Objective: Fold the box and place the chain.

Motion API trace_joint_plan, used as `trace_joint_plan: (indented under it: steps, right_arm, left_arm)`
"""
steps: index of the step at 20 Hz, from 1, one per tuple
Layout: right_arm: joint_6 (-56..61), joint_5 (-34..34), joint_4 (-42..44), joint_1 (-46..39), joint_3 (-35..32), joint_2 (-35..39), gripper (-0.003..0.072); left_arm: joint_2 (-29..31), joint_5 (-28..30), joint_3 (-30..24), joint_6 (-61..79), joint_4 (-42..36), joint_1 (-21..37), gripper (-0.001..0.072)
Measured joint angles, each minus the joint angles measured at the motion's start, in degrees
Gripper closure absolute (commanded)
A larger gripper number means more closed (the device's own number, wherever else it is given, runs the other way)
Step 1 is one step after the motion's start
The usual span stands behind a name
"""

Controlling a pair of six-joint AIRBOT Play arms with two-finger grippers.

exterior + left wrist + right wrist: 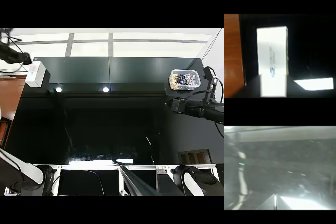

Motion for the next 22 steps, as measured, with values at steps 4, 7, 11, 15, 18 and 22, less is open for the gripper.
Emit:
trace_joint_plan:
  steps: [4,7,11,15,18,22]
  right_arm:
    - [-6.19,-0.11,4.13,2.25,0.00,0.00,0.0670]
    - [-9.51,-2.43,5.35,4.11,0.00,-0.02,0.0670]
    - [-14.34,-8.37,5.60,8.61,0.00,-0.33,0.0670]
    - [-16.46,-16.44,3.13,15.04,0.00,-3.72,0.0670]
    - [-16.96,-22.03,-1.29,17.59,0.00,-9.03,0.0670]
    - [-17.25,-24.98,-4.72,18.12,0.00,-13.22,0.0670]
  left_arm:
    - [9.94,-10.14,-4.33,-4.22,-1.84,-0.26,0.0684]
    - [18.86,-10.88,-11.58,-5.25,-9.29,-3.10,0.0684]
    - [36.94,2.16,-32.98,-4.81,-15.32,-12.68,0.0682]
    - [56.98,20.04,-61.72,-4.72,-17.20,-23.58,0.0682]
    - [68.74,35.21,-80.89,-4.76,-17.62,-27.54,0.0681]
    - [77.35,46.53,-93.42,-4.83,-18.01,-29.09,0.0680]
